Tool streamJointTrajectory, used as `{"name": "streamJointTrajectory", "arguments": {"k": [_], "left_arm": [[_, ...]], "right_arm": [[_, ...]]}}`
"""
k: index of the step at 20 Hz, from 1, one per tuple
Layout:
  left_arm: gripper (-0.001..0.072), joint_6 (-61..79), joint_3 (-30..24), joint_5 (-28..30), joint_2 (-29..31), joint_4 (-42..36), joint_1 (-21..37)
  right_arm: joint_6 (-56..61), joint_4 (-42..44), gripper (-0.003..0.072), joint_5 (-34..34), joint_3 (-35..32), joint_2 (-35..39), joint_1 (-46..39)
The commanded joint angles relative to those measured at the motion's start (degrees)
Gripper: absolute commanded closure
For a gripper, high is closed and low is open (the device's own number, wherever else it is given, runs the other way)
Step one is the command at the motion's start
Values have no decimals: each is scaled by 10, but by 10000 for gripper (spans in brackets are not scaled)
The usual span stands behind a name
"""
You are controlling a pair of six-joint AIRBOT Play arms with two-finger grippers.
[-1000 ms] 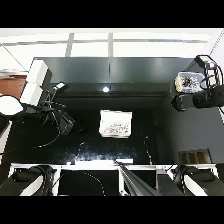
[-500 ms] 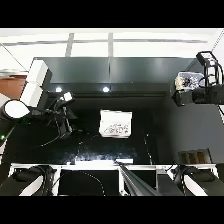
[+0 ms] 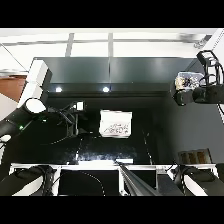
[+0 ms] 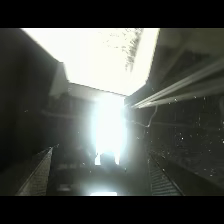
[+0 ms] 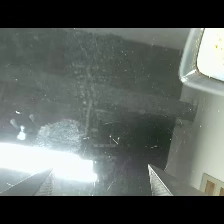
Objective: Fold the box and place the chain.
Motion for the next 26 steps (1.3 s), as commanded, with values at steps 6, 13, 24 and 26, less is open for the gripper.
{"name": "streamJointTrajectory", "arguments": {"k": [6, 13, 24, 26], "left_arm": [[1, 175, 0, 25, -77, -102, -7], [-6, 232, 2, 2, -116, -163, -7], [-6, 223, 3, 9, -123, -189, -26], [-6, 213, 4, 18, -124, -189, -26]], "right_arm": [[0, -1, -22, -5, 0, 0, 0], [0, -1, -22, -10, 0, 0, 0], [1, 0, -21, -10, 0, 0, 0], [1, 0, -22, -10, 0, 0, 0]]}}
